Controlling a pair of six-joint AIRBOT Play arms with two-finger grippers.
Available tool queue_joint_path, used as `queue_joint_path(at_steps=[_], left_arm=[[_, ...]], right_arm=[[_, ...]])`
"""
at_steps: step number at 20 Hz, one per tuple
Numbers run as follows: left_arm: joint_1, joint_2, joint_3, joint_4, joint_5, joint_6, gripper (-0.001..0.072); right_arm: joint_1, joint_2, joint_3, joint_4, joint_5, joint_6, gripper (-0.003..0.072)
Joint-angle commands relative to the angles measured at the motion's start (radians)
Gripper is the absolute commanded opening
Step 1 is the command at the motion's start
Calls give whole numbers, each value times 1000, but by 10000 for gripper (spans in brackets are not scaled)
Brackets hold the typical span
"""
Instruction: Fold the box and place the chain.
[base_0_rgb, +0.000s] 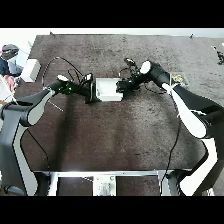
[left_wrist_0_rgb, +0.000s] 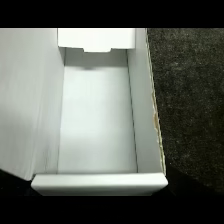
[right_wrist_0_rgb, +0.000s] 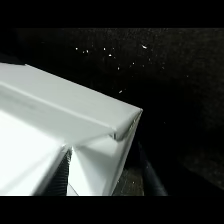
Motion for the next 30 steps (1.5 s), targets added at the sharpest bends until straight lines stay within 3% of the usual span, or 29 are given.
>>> queue_joint_path(at_steps=[1,6,9,10,11,24,25,30], left_arm=[[0,0,0,0,0,0,469],[0,0,0,0,0,0,470],[0,0,0,0,0,0,469],[0,0,0,0,0,0,469],[0,0,-1,0,0,0,469],[0,0,0,0,0,0,469],[0,0,-1,0,0,0,469],[0,0,0,0,0,0,469]], right_arm=[[38,-50,81,-124,68,94,466],[95,-60,114,-352,91,251,465],[109,-67,114,-389,59,333,464],[115,-66,114,-393,38,352,404],[123,-67,114,-394,12,372,274],[141,-100,114,-407,45,456,273],[141,-100,114,-406,45,456,206],[141,-100,114,-409,103,454,200]])
